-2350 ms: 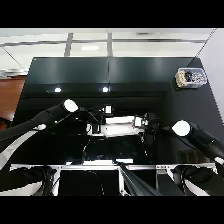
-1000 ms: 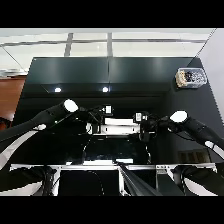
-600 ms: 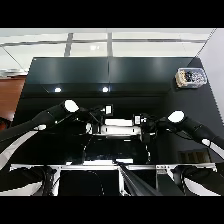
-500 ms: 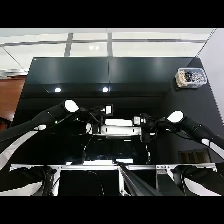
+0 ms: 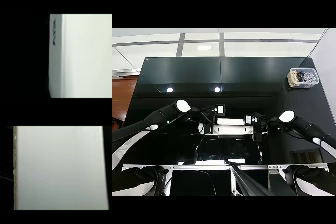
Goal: Fold the box and place the chain.
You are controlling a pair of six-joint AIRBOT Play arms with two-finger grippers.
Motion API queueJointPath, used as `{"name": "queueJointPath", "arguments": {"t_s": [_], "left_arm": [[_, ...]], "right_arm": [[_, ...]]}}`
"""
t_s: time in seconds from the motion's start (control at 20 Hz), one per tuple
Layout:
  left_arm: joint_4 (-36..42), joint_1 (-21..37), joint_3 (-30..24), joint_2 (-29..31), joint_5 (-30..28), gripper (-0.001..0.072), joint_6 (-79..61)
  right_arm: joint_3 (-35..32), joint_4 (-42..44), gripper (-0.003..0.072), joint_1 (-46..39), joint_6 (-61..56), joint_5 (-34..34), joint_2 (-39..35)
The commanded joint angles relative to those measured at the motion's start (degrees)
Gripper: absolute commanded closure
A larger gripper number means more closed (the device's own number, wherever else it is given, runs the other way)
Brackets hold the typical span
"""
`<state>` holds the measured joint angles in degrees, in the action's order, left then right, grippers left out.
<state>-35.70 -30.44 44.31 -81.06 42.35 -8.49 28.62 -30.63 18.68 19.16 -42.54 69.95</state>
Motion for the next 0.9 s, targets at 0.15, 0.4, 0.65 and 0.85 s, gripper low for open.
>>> {"name": "queueJointPath", "arguments": {"t_s": [0.15,0.4,0.65,0.85], "left_arm": [[0.0,0.0,0.0,0.0,0.1,0.0684,-0.1],[0.0,0.0,0.0,0.0,0.1,0.0684,-0.1],[0.0,0.0,0.0,0.0,0.0,0.0684,-0.1],[0.0,0.0,0.0,0.0,0.1,0.0684,-0.1]], "right_arm": [[0.4,-0.1,0.0026,0.0,-1.5,0.6,0.4],[0.4,-0.6,0.0026,0.2,-1.4,0.2,0.4],[0.4,-3.1,0.0026,1.7,-1.7,0.2,0.6],[0.4,-3.0,0.0026,1.7,-1.8,0.4,0.6]]}}
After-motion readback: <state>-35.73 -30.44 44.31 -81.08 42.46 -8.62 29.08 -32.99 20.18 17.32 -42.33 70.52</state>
